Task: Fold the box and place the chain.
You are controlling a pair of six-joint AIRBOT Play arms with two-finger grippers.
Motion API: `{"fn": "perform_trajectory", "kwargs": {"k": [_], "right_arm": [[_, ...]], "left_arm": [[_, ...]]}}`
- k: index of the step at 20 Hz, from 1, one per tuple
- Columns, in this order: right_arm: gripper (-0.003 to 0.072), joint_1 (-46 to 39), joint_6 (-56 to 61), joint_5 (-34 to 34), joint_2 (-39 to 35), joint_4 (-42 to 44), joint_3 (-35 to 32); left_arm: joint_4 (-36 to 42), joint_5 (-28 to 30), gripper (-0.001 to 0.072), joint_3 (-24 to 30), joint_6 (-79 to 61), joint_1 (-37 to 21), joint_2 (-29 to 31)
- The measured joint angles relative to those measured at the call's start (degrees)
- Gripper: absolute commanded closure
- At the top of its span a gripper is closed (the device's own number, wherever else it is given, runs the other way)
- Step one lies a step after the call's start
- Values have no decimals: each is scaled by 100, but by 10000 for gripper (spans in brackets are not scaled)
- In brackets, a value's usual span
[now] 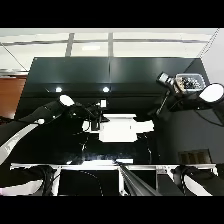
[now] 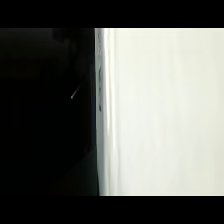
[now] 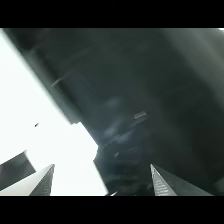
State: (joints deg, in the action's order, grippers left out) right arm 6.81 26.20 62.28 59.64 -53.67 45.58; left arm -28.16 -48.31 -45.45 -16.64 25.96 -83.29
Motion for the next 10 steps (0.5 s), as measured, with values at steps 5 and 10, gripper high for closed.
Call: {"fn": "perform_trajectory", "kwargs": {"k": [5, 10], "right_arm": [[-23, 684, -361, -184, 2, -33, -857], [-23, 1541, -625, -907, 15, -31, -1213]], "left_arm": [[-83, 81, 680, -11, -37, 20, -44], [-122, 118, 680, -13, -46, 20, -55]]}}
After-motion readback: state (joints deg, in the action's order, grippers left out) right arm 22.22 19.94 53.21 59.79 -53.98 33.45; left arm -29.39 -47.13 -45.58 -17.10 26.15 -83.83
